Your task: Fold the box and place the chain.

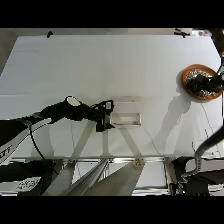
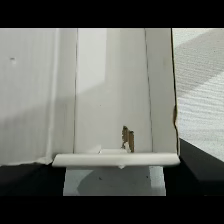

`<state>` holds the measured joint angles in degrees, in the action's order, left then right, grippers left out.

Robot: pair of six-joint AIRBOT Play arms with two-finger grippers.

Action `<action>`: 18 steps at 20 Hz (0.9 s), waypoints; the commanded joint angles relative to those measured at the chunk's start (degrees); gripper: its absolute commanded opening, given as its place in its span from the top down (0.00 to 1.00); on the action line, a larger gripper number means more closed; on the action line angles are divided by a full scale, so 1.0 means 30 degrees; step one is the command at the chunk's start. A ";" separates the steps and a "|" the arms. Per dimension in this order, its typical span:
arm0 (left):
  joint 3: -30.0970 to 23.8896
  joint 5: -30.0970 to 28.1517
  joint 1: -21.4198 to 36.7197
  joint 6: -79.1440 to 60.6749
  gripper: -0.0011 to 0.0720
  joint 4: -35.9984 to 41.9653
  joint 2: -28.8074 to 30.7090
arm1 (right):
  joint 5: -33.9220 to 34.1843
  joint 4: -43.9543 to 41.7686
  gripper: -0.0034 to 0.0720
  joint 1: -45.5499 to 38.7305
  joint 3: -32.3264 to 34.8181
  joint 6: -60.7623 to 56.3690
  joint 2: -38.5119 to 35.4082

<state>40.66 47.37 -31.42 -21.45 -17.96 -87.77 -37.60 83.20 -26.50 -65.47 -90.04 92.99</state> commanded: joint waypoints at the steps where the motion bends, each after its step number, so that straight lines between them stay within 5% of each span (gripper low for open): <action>1: 0.0000 -0.0007 0.0000 0.0000 0.45 -0.0015 0.0000 | -0.0736 0.0546 0.45 -0.0015 0.0000 -0.0313 0.0466; 5: 0.0000 -0.0007 0.0000 0.0000 0.45 -0.0007 0.0000 | -0.1698 0.0044 0.55 -0.0015 0.0000 0.0262 0.1071; 8: 0.0000 0.0000 0.0000 0.0000 0.45 -0.0007 0.0000 | -0.1807 -0.0765 0.72 0.0146 0.0000 0.1231 0.1071; 18: 0.0000 -0.0015 0.0000 -0.0007 0.45 0.0051 0.0015 | -0.4022 -0.0867 0.72 0.0954 0.0000 0.3169 -0.0729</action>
<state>40.66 47.40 -31.42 -21.43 -17.96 -87.79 -45.12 79.85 -23.90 -65.28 -82.65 93.23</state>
